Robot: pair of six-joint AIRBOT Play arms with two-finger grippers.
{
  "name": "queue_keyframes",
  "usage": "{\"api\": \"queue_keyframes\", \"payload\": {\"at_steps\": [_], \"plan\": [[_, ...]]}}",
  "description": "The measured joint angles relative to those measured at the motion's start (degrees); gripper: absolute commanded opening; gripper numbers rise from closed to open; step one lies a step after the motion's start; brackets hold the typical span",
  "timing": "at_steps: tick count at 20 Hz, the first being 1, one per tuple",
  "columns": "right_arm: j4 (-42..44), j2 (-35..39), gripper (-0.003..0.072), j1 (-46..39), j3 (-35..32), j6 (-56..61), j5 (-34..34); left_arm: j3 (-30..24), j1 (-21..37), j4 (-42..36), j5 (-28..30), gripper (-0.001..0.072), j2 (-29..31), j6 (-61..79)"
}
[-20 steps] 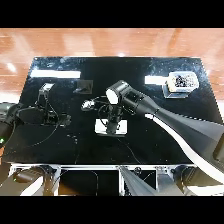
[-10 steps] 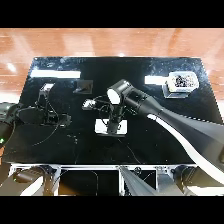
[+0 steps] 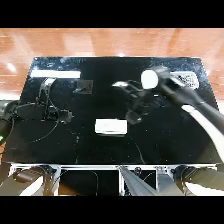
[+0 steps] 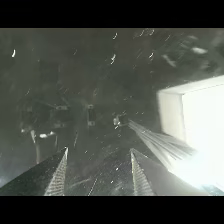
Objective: Fold the box and place the chain.
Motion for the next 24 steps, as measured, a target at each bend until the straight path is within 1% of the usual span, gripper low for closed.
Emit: {"api": "queue_keyframes", "payload": {"at_steps": [2, 4, 5, 7, 8, 11, 16, 20, 24], "plan": [[1.0, 4.4, 0.0256, -6.8, -8.6, 1.0, -0.8, 1.1, 0.0, -3.3, -1.0, 0.0509, -2.3, 6.0], [2.6, 8.5, 0.0258, -13.2, -17.0, 1.5, -2.5, 2.7, -0.6, -8.5, -0.3, 0.0513, -5.7, 18.7], [3.1, 9.9, 0.0257, -15.6, -20.5, 1.6, -3.2, 3.4, -1.3, -11.3, 0.5, 0.0629, -7.7, 26.6], [4.7, 12.0, 0.0258, -19.1, -25.9, 1.5, -3.7, 5.0, -3.4, -14.7, 1.1, 0.0628, -11.1, 38.8], [5.3, 12.7, 0.0258, -20.1, -27.8, 1.3, -4.0, 5.9, -4.8, -15.0, 1.5, 0.0628, -12.7, 44.0], [6.1, 13.7, 0.0257, -21.7, -30.8, 1.1, -5.4, 8.0, -8.8, -13.6, 1.4, 0.0628, -15.1, 54.1], [7.0, 14.2, 0.0257, -22.5, -32.3, 0.9, -8.0, 9.3, -14.0, -11.6, 0.5, 0.0627, -16.4, 65.4], [7.3, 14.3, 0.0257, -22.7, -32.5, 0.9, -8.8, 9.5, -15.7, -12.9, -0.9, 0.0627, -17.0, 71.4], [7.4, 14.3, 0.0256, -22.7, -32.6, 1.0, -10.4, 9.6, -16.2, -15.2, -1.5, 0.0627, -18.0, 73.7]]}}
